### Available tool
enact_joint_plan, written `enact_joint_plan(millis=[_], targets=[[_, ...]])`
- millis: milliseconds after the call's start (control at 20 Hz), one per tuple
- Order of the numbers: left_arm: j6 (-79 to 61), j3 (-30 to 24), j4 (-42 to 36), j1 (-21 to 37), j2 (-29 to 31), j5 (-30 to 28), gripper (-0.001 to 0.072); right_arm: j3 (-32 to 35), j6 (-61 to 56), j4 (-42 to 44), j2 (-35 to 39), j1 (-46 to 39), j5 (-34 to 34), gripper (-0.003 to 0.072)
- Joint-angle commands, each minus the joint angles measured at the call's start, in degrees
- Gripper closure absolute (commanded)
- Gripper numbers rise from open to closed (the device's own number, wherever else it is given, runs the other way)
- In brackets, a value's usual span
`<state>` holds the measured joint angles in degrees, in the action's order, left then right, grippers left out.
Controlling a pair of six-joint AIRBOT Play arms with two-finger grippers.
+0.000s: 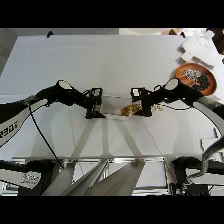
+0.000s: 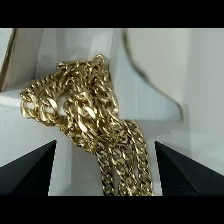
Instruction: Fold the box and place the chain.
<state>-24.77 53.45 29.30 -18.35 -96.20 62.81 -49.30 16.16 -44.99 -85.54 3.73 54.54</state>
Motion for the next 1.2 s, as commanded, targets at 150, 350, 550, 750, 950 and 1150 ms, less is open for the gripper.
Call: enact_joint_plan(millis=[150,350,550,750,950,1150], targets=[[-0.02,0.00,0.00,0.04,0.02,0.00,0.0432,0.02,2.32,-1.01,-3.61,0.48,-0.92,0.0260],[-0.02,0.00,0.00,0.04,0.02,-0.02,0.0432,0.02,1.68,-5.05,-3.10,0.48,-0.59,0.0677],[-0.02,0.00,0.00,0.04,0.02,0.00,0.0432,0.02,1.18,-5.07,0.31,0.48,-0.42,0.0679],[-0.02,0.00,0.00,0.04,0.02,-0.02,0.0432,0.02,-3.41,-5.38,5.77,0.48,0.26,0.0680],[-0.02,0.00,0.00,0.04,0.02,0.00,0.0432,0.02,-8.76,-5.38,11.50,0.48,3.15,0.0680],[-0.02,0.00,0.00,0.04,0.02,0.00,0.0432,0.02,-13.49,-5.33,18.25,0.55,6.54,0.0680]])
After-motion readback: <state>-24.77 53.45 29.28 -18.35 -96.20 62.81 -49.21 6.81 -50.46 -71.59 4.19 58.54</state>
